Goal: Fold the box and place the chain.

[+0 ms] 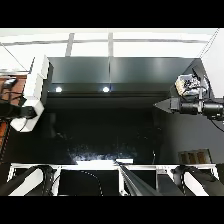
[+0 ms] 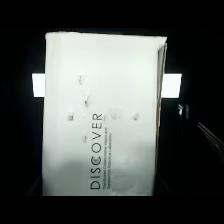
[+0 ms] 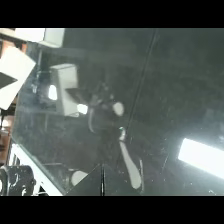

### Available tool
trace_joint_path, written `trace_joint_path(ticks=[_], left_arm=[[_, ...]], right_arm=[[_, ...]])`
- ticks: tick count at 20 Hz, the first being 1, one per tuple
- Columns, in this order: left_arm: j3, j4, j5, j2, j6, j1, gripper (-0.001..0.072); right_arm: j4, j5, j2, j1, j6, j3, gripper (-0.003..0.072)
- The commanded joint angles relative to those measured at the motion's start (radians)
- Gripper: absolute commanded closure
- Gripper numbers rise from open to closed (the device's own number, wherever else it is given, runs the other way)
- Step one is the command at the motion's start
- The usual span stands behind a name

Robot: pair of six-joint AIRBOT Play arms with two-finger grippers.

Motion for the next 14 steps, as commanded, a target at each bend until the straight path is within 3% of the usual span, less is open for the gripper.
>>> trace_joint_path(ticks=[1,4,14], left_arm=[[0.001,-0.016,0.109,-0.011,-0.016,0.127,0.0425],[0.004,-0.061,0.179,-0.069,0.117,0.092,0.0425],[0.086,-0.124,0.331,-0.261,0.132,0.079,0.0408]], right_arm=[[0.0,-0.023,0.0,-0.001,-0.003,0.001,0.0669],[0.0,-0.025,0.0,-0.001,-0.003,0.001,0.0669],[0.0,-0.027,0.0,-0.001,0.005,0.001,0.0668]])
